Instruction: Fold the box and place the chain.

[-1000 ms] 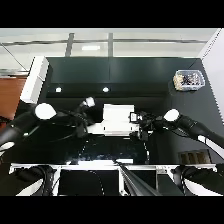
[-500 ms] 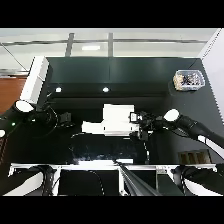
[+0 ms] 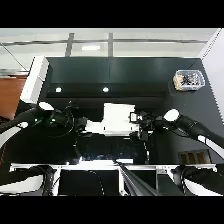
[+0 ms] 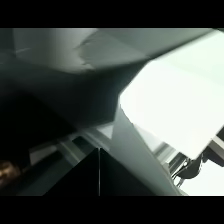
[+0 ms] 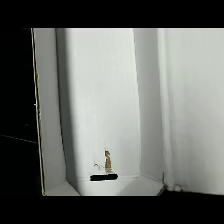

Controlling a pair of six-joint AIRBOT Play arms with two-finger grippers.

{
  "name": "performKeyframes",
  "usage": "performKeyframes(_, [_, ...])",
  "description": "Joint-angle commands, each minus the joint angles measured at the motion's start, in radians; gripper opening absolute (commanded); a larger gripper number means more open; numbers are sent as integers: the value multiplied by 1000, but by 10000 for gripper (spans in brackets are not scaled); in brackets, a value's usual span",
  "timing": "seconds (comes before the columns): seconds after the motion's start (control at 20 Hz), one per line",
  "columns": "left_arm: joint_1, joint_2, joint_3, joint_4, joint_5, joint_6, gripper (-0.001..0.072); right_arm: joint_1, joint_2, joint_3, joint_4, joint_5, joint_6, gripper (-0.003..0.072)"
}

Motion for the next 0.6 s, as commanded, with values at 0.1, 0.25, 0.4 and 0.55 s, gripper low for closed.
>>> performKeyframes(0.1, [-14,-10,19,-109,-15,128,60,1,0,0,0,0,0,353])
performKeyframes(0.25, [-6,-10,27,-109,-58,134,626,1,0,0,0,0,0,353])
performKeyframes(0.4, [-19,-10,56,-111,-101,126,706,1,0,0,0,0,0,353])
performKeyframes(0.55, [-87,-10,108,-91,-94,50,704,1,0,0,0,0,0,353])
